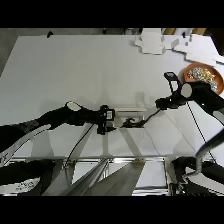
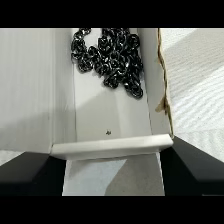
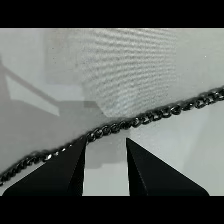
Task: Fold the box and place the chain.
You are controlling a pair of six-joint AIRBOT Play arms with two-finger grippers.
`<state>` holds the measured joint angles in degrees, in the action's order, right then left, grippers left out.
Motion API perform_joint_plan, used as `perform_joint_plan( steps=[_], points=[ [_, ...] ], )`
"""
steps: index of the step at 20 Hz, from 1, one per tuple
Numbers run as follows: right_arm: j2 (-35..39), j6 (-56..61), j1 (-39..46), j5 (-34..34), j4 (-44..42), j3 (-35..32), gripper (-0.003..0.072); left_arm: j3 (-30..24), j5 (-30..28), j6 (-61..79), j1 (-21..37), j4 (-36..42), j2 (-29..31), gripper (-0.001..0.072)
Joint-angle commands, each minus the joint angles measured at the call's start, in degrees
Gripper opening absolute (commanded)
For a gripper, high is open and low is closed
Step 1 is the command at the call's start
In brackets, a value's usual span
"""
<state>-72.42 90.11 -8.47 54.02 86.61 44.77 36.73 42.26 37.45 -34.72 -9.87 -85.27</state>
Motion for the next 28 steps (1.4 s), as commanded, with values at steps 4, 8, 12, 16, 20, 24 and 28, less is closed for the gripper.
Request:
perform_joint_plan(
  steps=[4, 8, 12, 16, 20, 24, 28],
  points=[
    [-2.8, 0.1, 0.0, -2.3, 0.2, 0.0, 0.0229, 0.0, 0.0, 0.0, 0.0, 0.0, 0.0, 0.0214],
    [-3.5, 1.4, 0.0, -1.3, 0.5, 0.0, 0.0222, 0.0, 0.0, 0.0, 0.0, 0.0, 0.0, 0.0214],
    [-5.3, 1.6, 0.0, 0.1, 0.6, 0.0, 0.0151, 0.0, 0.0, 0.0, 0.0, 0.0, 0.0, 0.0214],
    [-4.3, -0.7, 0.0, 0.2, 0.6, 0.0, 0.0019, 0.0, 0.0, 0.0, 0.0, 0.0, 0.0, 0.0214],
    [0.1, -2.1, 0.0, -0.1, 0.6, 0.0, 0.0019, 0.0, 0.0, 0.0, 0.0, 0.0, 0.0, 0.0214],
    [4.4, -2.1, 0.0, 0.3, 0.6, 0.0, 0.0019, 0.0, 0.0, 0.0, 0.0, 0.0, 0.0, 0.0214],
    [6.5, -3.0, 0.0, 1.8, 0.6, 0.0, 0.0019, 0.0, 0.0, 0.0, 0.0, 0.0, 0.0, 0.0214]
  ],
)
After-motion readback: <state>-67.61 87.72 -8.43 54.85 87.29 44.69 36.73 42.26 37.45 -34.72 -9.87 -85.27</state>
